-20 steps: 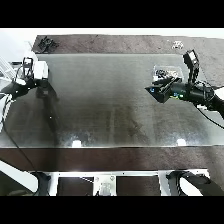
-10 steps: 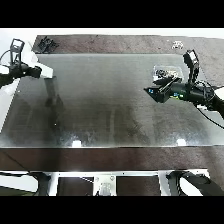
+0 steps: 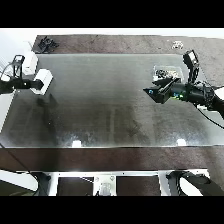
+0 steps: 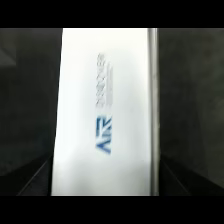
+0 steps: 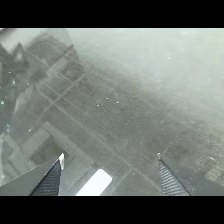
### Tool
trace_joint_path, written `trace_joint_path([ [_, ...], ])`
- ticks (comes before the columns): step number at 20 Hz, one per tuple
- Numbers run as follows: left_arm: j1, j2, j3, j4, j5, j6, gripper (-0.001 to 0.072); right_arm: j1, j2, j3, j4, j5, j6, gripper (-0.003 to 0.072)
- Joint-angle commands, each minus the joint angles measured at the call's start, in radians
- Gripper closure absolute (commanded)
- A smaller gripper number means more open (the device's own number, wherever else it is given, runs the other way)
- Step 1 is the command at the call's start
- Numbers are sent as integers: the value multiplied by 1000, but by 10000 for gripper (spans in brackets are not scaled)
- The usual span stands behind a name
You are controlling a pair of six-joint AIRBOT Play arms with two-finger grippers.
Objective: Fold the box and place the chain.
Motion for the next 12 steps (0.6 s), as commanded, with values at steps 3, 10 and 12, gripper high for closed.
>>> trace_joint_path([
  [3,5,-48,-3,90,-137,-82,8,1,1,0,0,18,0,6],
  [10,6,-46,164,85,-334,-84,-4,1,1,0,0,18,0,5],
  [12,6,-46,217,85,-341,-84,-4,1,1,0,0,18,0,4],
])
